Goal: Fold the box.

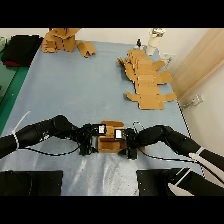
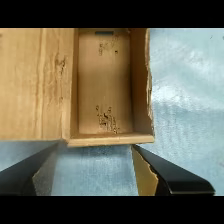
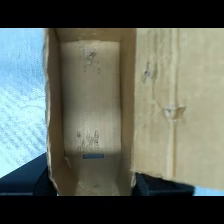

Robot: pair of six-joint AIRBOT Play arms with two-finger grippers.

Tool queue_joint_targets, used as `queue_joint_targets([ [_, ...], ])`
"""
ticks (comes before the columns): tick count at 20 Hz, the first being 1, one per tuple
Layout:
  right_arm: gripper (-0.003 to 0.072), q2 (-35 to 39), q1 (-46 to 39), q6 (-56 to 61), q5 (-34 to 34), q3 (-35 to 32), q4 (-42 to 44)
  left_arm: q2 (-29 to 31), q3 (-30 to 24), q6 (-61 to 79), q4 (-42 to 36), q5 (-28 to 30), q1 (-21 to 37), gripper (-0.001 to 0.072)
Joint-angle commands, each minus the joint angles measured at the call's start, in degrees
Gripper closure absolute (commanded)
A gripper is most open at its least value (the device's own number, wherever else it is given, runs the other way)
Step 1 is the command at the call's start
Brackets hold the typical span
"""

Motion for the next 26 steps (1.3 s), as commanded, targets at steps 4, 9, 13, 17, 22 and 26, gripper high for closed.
queue_joint_targets([
  [4, 0.0188, 0.0, 0.0, 0.0, 0.0, 0.0, 0.1, 0.0, -1.8, 1.9, -2.0, -0.3, 0.0, 0.0006],
  [9, 0.0188, 0.0, 0.0, 0.0, 0.1, 0.0, 0.1, 0.0, -2.5, 3.3, -2.1, -1.0, 1.2, 0.0006],
  [13, 0.0188, 0.0, 0.0, 0.0, 0.0, 0.0, 0.1, 0.7, -2.5, 3.3, -3.0, -2.6, 1.8, 0.0005],
  [17, 0.0188, 0.0, 0.0, 0.0, 0.0, 0.0, 0.1, 0.8, -2.6, 3.3, -4.9, -2.5, 1.7, 0.0006],
  [22, 0.0188, 0.0, 0.0, 0.0, 0.0, 0.0, 0.1, 0.8, -2.8, 3.3, -6.1, 0.5, 0.0, 0.0006],
  [26, 0.0188, 0.0, 0.0, 0.0, 0.0, 0.0, 0.1, 0.8, -2.9, 3.1, -6.2, 1.6, -1.6, 0.0006],
])
